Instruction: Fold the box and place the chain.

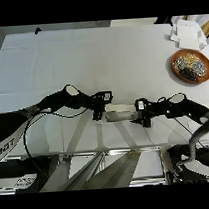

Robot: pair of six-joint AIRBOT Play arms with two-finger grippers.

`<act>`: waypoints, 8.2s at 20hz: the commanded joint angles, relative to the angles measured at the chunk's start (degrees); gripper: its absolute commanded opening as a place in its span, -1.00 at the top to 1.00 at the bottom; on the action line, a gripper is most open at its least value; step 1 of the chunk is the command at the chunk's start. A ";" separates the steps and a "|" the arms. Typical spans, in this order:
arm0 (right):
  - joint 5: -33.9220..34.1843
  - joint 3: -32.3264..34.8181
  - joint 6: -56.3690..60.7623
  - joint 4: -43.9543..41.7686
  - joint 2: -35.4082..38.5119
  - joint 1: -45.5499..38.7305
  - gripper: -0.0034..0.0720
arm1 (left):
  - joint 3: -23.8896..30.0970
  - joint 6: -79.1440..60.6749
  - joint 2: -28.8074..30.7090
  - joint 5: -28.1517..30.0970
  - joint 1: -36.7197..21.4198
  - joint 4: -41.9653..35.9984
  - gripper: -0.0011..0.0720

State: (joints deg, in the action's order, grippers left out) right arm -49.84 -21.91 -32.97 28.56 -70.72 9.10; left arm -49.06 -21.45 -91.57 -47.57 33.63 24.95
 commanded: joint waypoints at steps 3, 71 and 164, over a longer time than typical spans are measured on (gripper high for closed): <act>-0.13 0.02 -0.07 0.11 0.00 0.07 -0.24 | -0.02 0.02 -0.02 0.17 0.02 -0.04 0.94; -0.15 0.02 -0.07 0.09 0.00 0.07 -0.24 | 2.60 74.44 9.40 36.98 17.70 23.34 0.97; -0.17 0.02 -0.07 0.09 0.00 0.04 -0.24 | 8.41 33.03 15.26 19.23 15.17 27.65 0.57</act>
State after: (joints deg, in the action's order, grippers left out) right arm -49.87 -21.91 -33.04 28.64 -70.72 9.15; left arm -40.62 11.55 -76.25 -30.39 48.27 53.56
